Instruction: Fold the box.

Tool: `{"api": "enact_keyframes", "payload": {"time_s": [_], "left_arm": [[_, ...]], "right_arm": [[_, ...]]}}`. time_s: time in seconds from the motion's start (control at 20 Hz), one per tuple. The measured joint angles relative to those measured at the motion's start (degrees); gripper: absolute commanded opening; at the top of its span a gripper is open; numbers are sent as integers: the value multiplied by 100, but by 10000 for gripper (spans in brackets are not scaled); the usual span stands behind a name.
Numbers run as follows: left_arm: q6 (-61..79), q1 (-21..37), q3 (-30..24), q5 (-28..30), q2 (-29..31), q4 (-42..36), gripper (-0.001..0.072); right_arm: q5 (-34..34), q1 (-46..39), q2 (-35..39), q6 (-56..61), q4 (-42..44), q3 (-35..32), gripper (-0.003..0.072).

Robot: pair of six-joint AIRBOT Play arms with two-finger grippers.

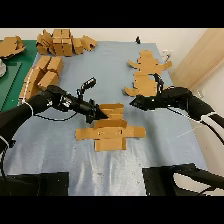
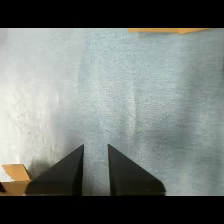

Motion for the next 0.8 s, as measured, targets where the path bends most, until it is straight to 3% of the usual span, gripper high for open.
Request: {"api": "enact_keyframes", "payload": {"time_s": [0.4,0.8], "left_arm": [[918,-201,-501,750,61,-616,11],[2153,-627,-1255,1849,863,-863,11]], "right_arm": [[-22,42,2,57,7,4,207],[-74,68,2,63,-4,4,207]]}}
